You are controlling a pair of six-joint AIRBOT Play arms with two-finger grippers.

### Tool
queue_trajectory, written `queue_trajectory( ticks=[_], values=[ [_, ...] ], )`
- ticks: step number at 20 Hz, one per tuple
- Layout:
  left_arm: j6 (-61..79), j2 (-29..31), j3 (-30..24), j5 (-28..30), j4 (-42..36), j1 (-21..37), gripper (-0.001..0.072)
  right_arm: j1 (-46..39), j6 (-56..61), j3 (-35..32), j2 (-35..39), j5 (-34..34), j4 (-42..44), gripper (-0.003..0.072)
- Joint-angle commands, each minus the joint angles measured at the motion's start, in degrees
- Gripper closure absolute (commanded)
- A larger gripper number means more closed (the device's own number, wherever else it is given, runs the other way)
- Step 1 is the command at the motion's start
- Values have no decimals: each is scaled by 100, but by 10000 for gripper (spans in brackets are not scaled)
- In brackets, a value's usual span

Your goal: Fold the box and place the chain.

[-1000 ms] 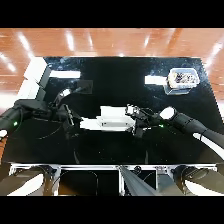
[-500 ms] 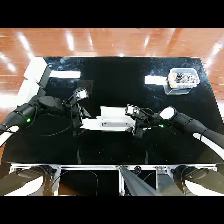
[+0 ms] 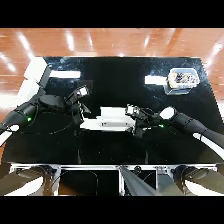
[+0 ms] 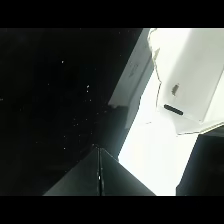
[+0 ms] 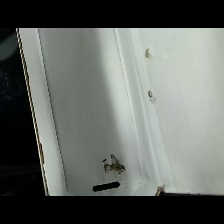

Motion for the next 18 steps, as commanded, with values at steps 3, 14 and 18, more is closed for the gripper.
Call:
queue_trajectory(
  ticks=[3, 14, 18],
  values=[
    [136, 0, 7, 321, -13, -87, 690, 2, 0, -4, 0, 0, 0, 157],
    [136, -7, 4, 221, 573, -533, 77, 2, 0, -4, 0, 0, 0, 157],
    [136, -48, 4, 289, 470, -577, 103, 2, 0, -4, 0, 0, 0, 156]
  ],
)
